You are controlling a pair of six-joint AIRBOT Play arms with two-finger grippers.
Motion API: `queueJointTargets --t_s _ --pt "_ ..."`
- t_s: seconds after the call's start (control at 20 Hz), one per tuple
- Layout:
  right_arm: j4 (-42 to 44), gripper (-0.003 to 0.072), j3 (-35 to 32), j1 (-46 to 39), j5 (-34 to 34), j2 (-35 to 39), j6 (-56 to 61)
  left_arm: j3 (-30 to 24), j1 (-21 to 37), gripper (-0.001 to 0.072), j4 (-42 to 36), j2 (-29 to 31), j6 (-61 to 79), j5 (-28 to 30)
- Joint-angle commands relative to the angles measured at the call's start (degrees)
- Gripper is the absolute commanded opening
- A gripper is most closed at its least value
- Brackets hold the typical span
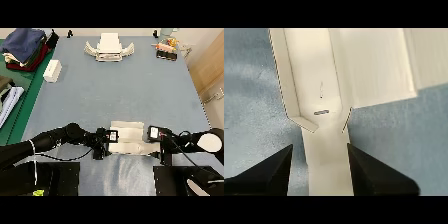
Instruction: Fold the box.
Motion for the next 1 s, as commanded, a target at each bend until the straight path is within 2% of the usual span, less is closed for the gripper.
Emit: queueJointTargets --t_s 0.0,0.2,0.3,0.35,0.45,0.6,0.7,0.8,0.9,0.95 --pt "-0.6 0.0537 -3.3 2.4 -8.2 0.2 -9.0 0.0 0.0 0.0421 0.0 0.0 0.0 0.0" --pt "1.1 0.0536 -3.6 4.6 -11.9 -3.0 -9.0 0.0 0.0 0.042 0.0 0.0 0.0 0.0" --pt "3.8 0.0494 -3.6 5.7 -13.0 -4.9 -9.4 0.0 0.0 0.042 0.0 0.0 0.0 0.0" --pt "5.3 0.0377 -3.6 6.4 -12.9 -5.5 -9.4 0.0 0.0 0.042 0.0 0.0 0.0 0.0" --pt "6.9 0.0218 -3.6 7.6 -12.8 -6.1 -9.3 0.0 0.0 0.042 0.0 0.0 0.0 0.0" --pt "7.4 0.0199 -3.6 8.1 -15.8 -6.9 -9.4 0.0 0.0 0.042 0.0 0.0 0.0 0.0" --pt "9.4 0.0233 -3.6 8.1 -17.6 -8.0 -10.6 0.0 0.0 0.042 0.0 0.0 0.0 0.0" --pt "12.7 0.0371 -3.6 8.1 -18.4 -10.0 -13.0 0.0 0.0 0.0421 0.0 0.0 0.0 0.0" --pt "14.6 0.0566 -3.6 8.1 -18.4 -12.2 -14.0 0.0 0.0 0.042 0.0 0.0 0.0 0.0" --pt "14.8 0.0602 -3.6 8.1 -18.3 -12.9 -14.0 0.0 0.0 0.042 0.0 0.0 0.0 0.0"
